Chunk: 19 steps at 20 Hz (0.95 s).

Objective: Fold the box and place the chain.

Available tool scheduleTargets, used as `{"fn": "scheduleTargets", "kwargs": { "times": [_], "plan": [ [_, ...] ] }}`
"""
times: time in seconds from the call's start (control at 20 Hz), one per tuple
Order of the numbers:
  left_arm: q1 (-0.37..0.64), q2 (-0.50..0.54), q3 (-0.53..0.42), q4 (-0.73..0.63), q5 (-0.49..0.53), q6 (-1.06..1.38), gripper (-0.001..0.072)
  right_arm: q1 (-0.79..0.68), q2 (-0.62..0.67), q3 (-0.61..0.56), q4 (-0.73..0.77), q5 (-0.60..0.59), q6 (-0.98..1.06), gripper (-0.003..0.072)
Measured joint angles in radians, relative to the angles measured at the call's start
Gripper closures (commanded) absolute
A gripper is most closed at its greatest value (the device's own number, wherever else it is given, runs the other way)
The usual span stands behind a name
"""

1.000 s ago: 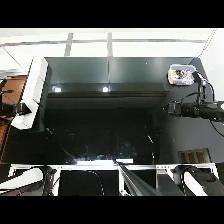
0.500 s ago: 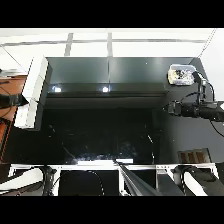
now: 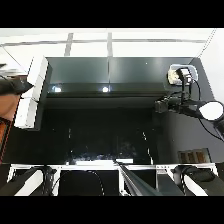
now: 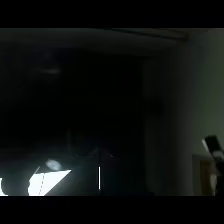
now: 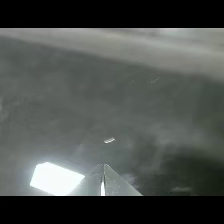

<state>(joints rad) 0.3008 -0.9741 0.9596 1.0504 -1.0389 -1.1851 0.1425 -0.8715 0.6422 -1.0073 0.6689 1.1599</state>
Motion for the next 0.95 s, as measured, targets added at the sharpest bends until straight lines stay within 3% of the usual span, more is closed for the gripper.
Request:
{"fn": "scheduleTargets", "kwargs": {
  "times": [0.2,0.35,0.95],
  "plan": [
    [-0.116,0.167,-0.194,0.029,0.092,-0.008,0.0683,0.02,-0.016,-0.019,-0.076,-0.046,0.0,0.0671],
    [-0.145,0.221,-0.259,0.034,0.116,-0.008,0.0683,0.025,-0.019,-0.024,-0.094,-0.042,0.0,0.0671],
    [-0.162,0.253,-0.298,0.034,0.141,-0.01,0.0683,0.027,-0.021,-0.026,-0.104,-0.038,-0.001,0.0671]
  ]
}}
